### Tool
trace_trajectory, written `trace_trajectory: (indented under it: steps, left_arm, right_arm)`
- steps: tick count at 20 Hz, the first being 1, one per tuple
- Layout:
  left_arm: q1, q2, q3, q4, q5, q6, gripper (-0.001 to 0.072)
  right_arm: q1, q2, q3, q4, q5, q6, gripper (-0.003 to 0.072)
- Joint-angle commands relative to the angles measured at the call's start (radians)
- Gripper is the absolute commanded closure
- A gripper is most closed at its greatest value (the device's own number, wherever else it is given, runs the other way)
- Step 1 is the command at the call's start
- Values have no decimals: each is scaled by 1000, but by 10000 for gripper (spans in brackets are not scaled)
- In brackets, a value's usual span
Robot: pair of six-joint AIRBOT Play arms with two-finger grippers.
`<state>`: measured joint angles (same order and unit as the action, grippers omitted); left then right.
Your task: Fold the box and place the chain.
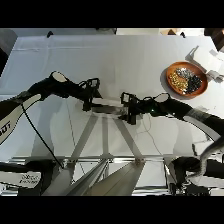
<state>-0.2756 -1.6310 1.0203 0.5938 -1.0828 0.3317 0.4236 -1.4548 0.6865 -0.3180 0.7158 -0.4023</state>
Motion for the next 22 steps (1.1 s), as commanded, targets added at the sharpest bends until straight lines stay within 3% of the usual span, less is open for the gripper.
trace_trajectory:
  steps: [1, 8, 11, 12, 14, 16, 18, 20, 22]
  left_arm:
    - [2, 14, 0, 0, -2, 1, 367]
    - [121, 143, 0, 21, -14, -66, 367]
    - [172, 224, 0, 135, -59, -182, 371]
    - [177, 253, 0, 198, -80, -233, 437]
    - [169, 294, 0, 276, -162, -319, 706]
    - [144, 302, -1, 278, -281, -366, 702]
    - [87, 300, -17, 270, -322, -388, 704]
    - [14, 299, -54, 271, -286, -381, 704]
    - [-47, 299, -87, 271, -168, -381, 704]
  right_arm:
    - [0, 0, 1, 0, 0, 1, 148]
    - [0, 0, 1, 0, 1, 1, 148]
    - [0, 0, 1, 0, 1, 0, 148]
    - [0, 0, 1, 0, 0, 1, 148]
    - [0, 0, 1, 0, 1, 1, 148]
    - [0, 0, 1, 0, 0, 0, 148]
    - [0, 0, 1, 0, 1, 1, 148]
    - [0, 0, 1, 0, 1, 1, 148]
    - [0, 0, 1, 0, 1, 0, 148]
